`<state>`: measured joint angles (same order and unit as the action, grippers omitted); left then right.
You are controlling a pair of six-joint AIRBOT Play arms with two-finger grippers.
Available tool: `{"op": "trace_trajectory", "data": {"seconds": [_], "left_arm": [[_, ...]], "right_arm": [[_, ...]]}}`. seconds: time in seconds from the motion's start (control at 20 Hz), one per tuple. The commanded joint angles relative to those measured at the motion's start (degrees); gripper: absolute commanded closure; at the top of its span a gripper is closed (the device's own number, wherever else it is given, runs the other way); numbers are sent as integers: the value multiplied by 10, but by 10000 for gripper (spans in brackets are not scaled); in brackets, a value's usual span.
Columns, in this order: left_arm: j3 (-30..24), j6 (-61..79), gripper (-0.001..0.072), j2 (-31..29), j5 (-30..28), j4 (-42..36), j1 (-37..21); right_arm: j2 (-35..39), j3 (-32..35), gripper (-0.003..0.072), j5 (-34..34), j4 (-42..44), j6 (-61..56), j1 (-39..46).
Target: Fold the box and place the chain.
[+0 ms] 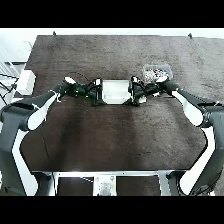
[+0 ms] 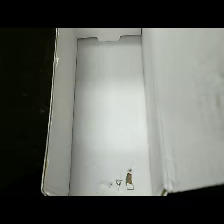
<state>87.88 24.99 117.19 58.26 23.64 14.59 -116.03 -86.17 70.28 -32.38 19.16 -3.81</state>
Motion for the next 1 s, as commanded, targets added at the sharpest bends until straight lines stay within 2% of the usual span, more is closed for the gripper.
{"op": "trace_trajectory", "data": {"seconds": [0.0, 0.95], "left_arm": [[0, -10, 158, 2, -1, 1, 0], [0, -20, 155, 11, 8, 0, 0]], "right_arm": [[0, 0, 134, 1, 0, 0, 0], [0, 0, 134, 1, 0, 0, 0]]}}
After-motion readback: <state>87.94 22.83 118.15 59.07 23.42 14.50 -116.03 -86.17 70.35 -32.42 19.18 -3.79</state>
